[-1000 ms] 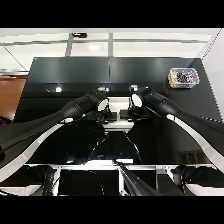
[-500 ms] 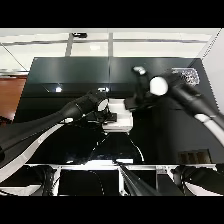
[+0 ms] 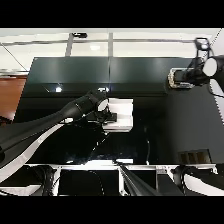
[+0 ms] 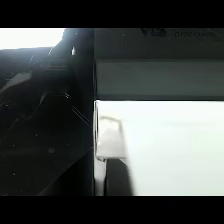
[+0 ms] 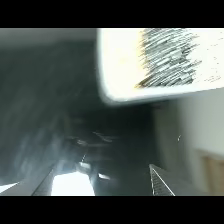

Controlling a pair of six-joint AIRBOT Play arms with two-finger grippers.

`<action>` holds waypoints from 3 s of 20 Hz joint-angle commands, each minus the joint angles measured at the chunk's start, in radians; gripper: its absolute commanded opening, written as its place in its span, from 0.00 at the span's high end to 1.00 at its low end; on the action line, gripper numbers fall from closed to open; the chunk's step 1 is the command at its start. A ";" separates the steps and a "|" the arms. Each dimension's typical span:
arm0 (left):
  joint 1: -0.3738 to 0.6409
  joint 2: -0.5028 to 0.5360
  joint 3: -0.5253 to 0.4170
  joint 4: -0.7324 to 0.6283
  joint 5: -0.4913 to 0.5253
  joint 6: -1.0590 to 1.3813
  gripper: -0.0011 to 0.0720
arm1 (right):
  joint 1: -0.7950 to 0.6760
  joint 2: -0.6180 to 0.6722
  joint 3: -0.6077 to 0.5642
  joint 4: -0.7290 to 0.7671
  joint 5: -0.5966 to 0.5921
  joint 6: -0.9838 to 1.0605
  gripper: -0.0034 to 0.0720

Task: Fold the box and place the chain.

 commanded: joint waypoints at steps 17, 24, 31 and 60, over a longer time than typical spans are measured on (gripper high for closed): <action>0.001 0.000 0.000 0.000 0.000 0.000 0.95 | -0.214 -0.570 0.575 0.389 0.163 0.507 0.18; 0.001 0.000 0.000 0.000 0.000 0.000 0.95 | -0.195 -0.624 0.575 0.373 0.174 0.506 0.18; 0.001 0.000 0.000 0.000 0.001 0.000 0.95 | -0.206 -0.650 0.575 0.478 0.169 0.364 0.96; 0.001 0.000 0.000 0.000 0.057 0.000 0.95 | -0.167 0.229 0.574 1.158 0.461 -0.412 0.94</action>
